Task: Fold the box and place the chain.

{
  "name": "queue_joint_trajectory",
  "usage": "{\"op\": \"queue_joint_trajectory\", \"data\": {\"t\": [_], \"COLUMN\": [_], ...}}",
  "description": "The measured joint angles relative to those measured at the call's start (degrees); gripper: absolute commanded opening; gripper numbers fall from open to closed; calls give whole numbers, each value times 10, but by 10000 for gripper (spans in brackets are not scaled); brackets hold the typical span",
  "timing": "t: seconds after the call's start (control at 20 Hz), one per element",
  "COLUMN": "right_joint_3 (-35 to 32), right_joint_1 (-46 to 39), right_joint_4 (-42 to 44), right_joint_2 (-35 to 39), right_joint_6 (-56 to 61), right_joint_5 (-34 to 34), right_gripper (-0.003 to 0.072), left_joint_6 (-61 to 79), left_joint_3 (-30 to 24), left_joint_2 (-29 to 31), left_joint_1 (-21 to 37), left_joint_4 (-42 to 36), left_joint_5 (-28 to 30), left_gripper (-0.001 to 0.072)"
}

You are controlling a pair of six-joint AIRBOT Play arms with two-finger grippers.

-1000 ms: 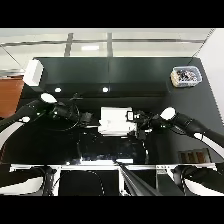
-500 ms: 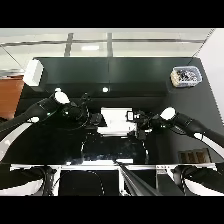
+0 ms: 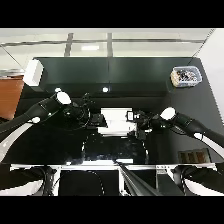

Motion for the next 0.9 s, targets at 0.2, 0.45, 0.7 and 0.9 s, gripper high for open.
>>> {"op": "queue_joint_trajectory", "data": {"t": [0.2,0.45,0.7,0.9], "right_joint_3": [0,0,0,0], "right_joint_1": [0,0,0,0], "right_joint_4": [0,0,0,0], "right_joint_2": [0,0,0,0], "right_joint_6": [0,0,0,0], "right_joint_5": [0,0,0,0], "right_gripper": [420,420,420,420], "left_joint_6": [-31,-70,-176,-264], "left_joint_3": [26,50,80,96], "left_joint_2": [0,0,0,0], "left_joint_1": [-14,-36,-85,-126], "left_joint_4": [38,61,162,246], "left_joint_5": [-9,-23,-25,-20], "left_gripper": [521,461,463,462]}}
